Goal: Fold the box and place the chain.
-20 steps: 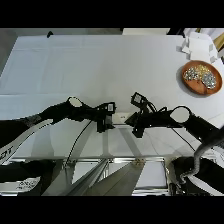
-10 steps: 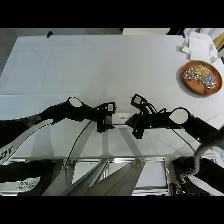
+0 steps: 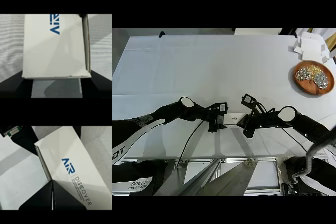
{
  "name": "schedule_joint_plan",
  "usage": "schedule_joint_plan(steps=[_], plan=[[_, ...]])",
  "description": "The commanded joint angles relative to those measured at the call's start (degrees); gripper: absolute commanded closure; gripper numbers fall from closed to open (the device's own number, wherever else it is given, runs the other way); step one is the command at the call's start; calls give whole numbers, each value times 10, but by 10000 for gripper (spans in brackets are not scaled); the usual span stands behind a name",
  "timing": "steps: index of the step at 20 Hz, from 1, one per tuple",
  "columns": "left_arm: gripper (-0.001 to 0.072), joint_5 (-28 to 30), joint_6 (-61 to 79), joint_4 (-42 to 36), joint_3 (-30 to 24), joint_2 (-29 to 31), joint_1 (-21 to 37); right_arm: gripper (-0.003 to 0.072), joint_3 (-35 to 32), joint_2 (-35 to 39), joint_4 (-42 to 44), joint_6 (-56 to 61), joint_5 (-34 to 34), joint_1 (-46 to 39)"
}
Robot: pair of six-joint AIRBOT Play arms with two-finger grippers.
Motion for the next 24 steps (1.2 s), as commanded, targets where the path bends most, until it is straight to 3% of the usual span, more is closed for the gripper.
schedule_joint_plan(steps=[1,6,9,11,14,17,21,24], plan=[[505,-1,-2,-2,0,0,0,669,2,19,-2,1,-4,0],[505,-1,-2,-2,0,0,0,669,30,130,-16,50,-3,0],[505,-1,-2,-2,0,0,0,669,42,192,-105,177,12,0],[505,-1,-2,-2,0,0,0,669,46,219,-217,297,72,0],[505,-1,-2,-2,0,0,0,669,46,233,-394,458,252,0],[505,-1,-2,-2,0,0,0,669,45,235,-470,565,411,0],[505,-1,-2,-2,0,0,0,669,45,253,-478,601,410,0],[505,-1,-2,-2,0,0,0,669,45,254,-535,635,421,0]])
